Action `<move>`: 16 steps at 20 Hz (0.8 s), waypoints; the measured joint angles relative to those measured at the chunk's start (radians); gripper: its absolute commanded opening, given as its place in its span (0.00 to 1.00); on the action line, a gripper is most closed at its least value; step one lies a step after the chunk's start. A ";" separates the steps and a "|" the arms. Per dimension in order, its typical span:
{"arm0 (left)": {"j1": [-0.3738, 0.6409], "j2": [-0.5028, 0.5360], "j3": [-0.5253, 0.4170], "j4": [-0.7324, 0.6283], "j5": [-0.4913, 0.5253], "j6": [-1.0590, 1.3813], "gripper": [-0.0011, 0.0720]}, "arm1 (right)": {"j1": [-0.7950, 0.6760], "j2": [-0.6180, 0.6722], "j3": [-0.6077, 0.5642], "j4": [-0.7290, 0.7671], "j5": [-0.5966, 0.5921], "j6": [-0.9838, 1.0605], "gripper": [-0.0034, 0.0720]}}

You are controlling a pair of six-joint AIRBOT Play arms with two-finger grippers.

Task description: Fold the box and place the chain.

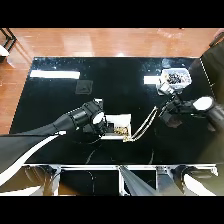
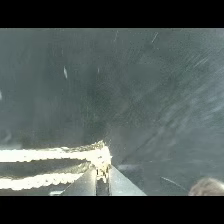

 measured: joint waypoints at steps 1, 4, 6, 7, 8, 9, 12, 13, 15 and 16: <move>0.000 0.000 0.000 0.000 0.000 0.000 0.05 | 0.000 0.050 0.019 0.000 0.036 0.029 0.07; 0.000 0.000 0.000 0.000 0.000 0.000 0.04 | 0.000 0.183 0.115 0.003 0.164 0.126 0.07; 0.000 0.000 0.000 0.000 0.000 0.000 0.04 | 0.000 0.250 0.217 0.006 0.243 0.208 0.07; 0.000 0.000 0.000 0.000 0.000 0.000 0.04 | 0.000 0.273 0.277 0.011 0.284 0.249 0.07; 0.000 0.000 0.000 0.000 0.000 0.000 0.04 | 0.000 0.288 0.331 0.025 0.317 0.283 0.07; 0.000 0.000 0.000 0.000 0.000 0.000 0.04 | 0.000 0.300 0.386 0.045 0.352 0.313 0.07; 0.000 0.000 0.000 0.000 0.000 0.000 0.04 | 0.000 0.318 0.490 0.140 0.433 0.372 0.07; 0.000 0.000 0.000 0.000 -0.001 0.000 0.04 | 0.002 0.321 0.510 0.180 0.451 0.384 0.07; 0.000 0.000 0.000 0.000 -0.001 0.000 0.04 | 0.019 0.324 0.533 0.257 0.462 0.401 0.07; 0.000 0.000 0.000 0.000 -0.002 0.001 0.04 | 0.036 0.325 0.539 0.288 0.463 0.407 0.07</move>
